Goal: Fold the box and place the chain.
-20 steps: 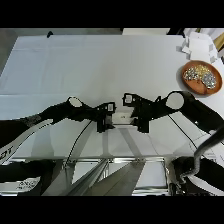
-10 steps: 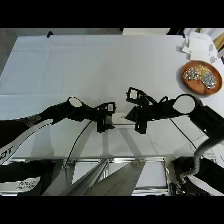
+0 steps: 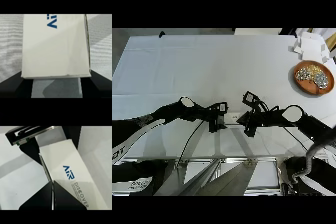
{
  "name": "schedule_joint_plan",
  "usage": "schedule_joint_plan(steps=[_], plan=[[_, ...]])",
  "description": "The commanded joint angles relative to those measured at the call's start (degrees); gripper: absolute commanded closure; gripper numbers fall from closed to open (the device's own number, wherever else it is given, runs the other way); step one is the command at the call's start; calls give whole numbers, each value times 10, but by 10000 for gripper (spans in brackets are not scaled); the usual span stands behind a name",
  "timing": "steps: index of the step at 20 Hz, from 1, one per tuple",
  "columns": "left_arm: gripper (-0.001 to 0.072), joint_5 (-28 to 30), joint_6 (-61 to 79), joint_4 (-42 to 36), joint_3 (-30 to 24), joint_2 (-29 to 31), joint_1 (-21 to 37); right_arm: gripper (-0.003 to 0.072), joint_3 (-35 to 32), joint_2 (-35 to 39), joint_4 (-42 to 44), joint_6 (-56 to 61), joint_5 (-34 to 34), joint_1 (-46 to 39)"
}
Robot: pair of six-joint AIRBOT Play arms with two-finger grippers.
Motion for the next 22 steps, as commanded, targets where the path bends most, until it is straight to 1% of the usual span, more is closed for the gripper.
schedule_joint_plan(steps=[1,6,9,12,15,22], plan=[[505,0,0,0,0,0,0,671,-16,0,2,0,-9,0],[505,0,0,0,0,0,0,671,-16,0,1,0,-14,0],[505,0,0,0,0,0,0,671,-17,-5,-24,14,-13,0],[505,0,0,0,0,0,0,670,-21,-31,-34,28,-15,0],[505,0,0,0,0,0,0,669,-21,-61,-17,28,-15,0],[505,0,0,0,0,0,0,669,-19,-49,-17,28,-13,0]])
